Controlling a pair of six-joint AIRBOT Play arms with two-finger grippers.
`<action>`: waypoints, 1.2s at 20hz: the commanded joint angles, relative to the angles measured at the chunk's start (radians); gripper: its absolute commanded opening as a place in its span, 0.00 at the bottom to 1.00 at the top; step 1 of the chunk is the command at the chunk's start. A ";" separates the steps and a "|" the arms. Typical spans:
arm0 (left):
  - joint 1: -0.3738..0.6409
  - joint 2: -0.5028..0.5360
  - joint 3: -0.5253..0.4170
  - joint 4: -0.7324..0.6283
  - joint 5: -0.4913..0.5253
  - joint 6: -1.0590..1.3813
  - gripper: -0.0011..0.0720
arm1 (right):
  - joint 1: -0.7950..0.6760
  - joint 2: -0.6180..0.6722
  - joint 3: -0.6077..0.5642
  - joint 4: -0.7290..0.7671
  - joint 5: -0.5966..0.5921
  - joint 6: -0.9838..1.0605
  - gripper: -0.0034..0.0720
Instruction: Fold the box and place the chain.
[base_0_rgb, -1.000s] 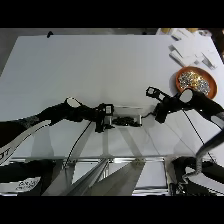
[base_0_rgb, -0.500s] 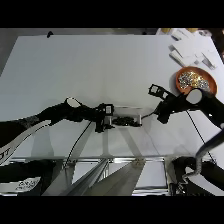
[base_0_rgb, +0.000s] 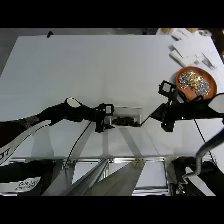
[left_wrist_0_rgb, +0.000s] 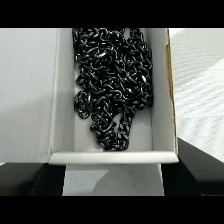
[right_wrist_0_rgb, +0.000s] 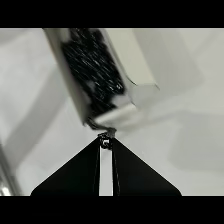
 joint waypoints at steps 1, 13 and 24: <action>0.000 0.001 0.000 0.000 0.000 0.000 0.17 | 0.000 0.058 0.001 0.211 0.056 -0.061 0.07; 0.000 0.000 0.000 0.000 0.000 0.000 0.17 | 0.072 0.016 0.001 0.483 -0.088 -0.178 0.07; 0.000 0.001 0.000 0.000 0.000 0.000 0.17 | 0.273 -0.200 0.002 0.221 -0.259 -0.178 0.20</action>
